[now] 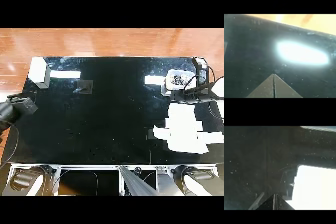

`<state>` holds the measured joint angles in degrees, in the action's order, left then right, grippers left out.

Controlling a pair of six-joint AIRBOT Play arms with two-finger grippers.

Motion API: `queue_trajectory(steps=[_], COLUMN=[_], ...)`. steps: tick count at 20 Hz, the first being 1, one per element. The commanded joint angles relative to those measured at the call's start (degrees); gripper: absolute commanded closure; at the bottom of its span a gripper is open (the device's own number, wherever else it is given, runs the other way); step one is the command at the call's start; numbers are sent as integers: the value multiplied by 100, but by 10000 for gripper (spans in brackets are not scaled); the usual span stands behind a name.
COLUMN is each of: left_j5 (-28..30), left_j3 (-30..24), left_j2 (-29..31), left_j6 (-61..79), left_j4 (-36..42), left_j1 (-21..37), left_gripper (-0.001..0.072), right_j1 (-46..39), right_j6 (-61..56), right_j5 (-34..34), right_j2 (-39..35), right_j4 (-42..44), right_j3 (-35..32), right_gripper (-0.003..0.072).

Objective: Fold the box and place the chain.

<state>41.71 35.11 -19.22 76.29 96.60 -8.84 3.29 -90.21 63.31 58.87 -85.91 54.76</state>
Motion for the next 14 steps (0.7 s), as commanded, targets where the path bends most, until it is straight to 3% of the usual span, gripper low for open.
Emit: queue_trajectory(steps=[1, 3, 4, 5, 6, 8, 10, 14], left_j5=[-551, -754, -859, -881, -828, -424, -144, 258], left_j3=[-125, -127, -125, -109, -61, 173, 411, 520], left_j2=[-651, -1222, -1495, -1744, -1982, -2271, -2356, -2365], left_j6=[0, -4, -4, -2, 2, 48, 177, 640], left_j4=[-48, 107, 269, 518, 660, 678, 675, 678], left_j1=[2, 2, 0, -31, -96, -302, -479, -671], left_gripper=[691, 686, 540, 108, 72, 72, 73, 74], right_j1=[0, -2, -9, -35, -94, -671, -1965, -5149], right_j6=[-2, 0, -2, 2, 26, 332, 975, 3705], right_j5=[-570, -1075, -1196, -1158, -1034, -678, -614, 400], right_j2=[-2, -2, 7, 26, 33, 28, 37, 752], right_j4=[15, -4, 15, 17, -15, -52, 348, 3294], right_j3=[-2, -2, 0, -2, 0, 61, 83, 90], right_gripper=[652, 650, 559, 24, -17, -18, -17, -17])
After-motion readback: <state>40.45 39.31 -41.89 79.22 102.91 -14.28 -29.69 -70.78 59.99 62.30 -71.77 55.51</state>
